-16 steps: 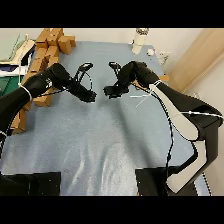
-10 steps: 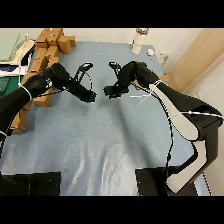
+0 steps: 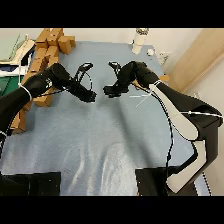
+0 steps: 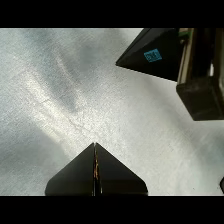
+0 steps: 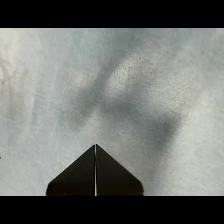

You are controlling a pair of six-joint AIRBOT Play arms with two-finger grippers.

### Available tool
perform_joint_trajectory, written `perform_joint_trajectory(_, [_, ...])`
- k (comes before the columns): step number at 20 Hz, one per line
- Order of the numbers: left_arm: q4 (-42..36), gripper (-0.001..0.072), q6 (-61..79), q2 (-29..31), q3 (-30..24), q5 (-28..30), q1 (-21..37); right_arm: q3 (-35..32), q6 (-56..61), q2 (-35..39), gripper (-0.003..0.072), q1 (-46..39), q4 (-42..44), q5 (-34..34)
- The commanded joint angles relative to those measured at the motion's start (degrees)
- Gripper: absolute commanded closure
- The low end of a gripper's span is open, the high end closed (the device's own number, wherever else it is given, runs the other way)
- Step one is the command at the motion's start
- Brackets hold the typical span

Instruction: Fold the box.

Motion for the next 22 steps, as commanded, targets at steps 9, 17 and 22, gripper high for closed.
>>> perform_joint_trajectory(9, [0.0, 0.0697, 0.0, 0.0, 0.0, 0.0, 0.0, 9.4, 8.4, -0.7, 0.0506, -26.9, -25.9, 1.0])
perform_joint_trajectory(17, [0.0, 0.0697, 0.0, 0.0, 0.0, 0.0, 0.0, 15.7, 2.2, -11.6, 0.0151, -47.9, 0.4, 19.5])
perform_joint_trajectory(22, [0.0, 0.0697, 0.0, 0.0, 0.0, 0.0, 0.0, 27.0, 1.3, -24.2, 0.015, -48.1, 6.5, 19.7])
